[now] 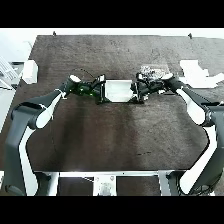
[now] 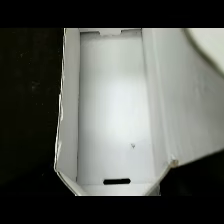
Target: Fold the box and place the chain.
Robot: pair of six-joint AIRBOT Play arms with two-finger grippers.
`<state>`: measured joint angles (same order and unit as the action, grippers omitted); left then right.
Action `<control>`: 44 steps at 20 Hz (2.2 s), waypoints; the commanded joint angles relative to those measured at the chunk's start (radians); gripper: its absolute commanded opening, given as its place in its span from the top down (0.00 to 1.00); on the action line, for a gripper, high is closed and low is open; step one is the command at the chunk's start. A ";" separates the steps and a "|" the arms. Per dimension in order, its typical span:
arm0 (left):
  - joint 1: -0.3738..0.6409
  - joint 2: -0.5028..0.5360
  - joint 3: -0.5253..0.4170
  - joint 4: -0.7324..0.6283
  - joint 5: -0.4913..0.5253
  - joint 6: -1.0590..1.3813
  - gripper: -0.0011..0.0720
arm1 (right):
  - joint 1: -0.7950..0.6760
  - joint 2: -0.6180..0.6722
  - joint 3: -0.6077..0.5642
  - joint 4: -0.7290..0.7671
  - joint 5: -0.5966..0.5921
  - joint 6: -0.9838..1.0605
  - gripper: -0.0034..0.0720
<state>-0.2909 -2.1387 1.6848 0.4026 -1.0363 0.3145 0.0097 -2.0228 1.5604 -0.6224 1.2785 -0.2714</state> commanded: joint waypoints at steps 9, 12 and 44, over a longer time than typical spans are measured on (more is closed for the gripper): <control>0.001 0.001 0.001 0.001 -0.004 0.000 0.67 | -0.035 0.136 0.002 -0.134 -0.003 0.152 0.00; 0.001 0.001 0.001 0.001 -0.004 -0.001 0.67 | -0.093 0.180 0.001 -0.159 0.003 0.198 0.00; 0.001 0.000 0.001 0.001 -0.030 -0.002 0.67 | 0.074 0.008 0.130 -0.026 -0.239 0.483 0.95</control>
<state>-0.2901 -2.1387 1.6848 0.4000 -1.0679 0.3096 0.0803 -2.0106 1.6699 -0.6231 1.0424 0.2153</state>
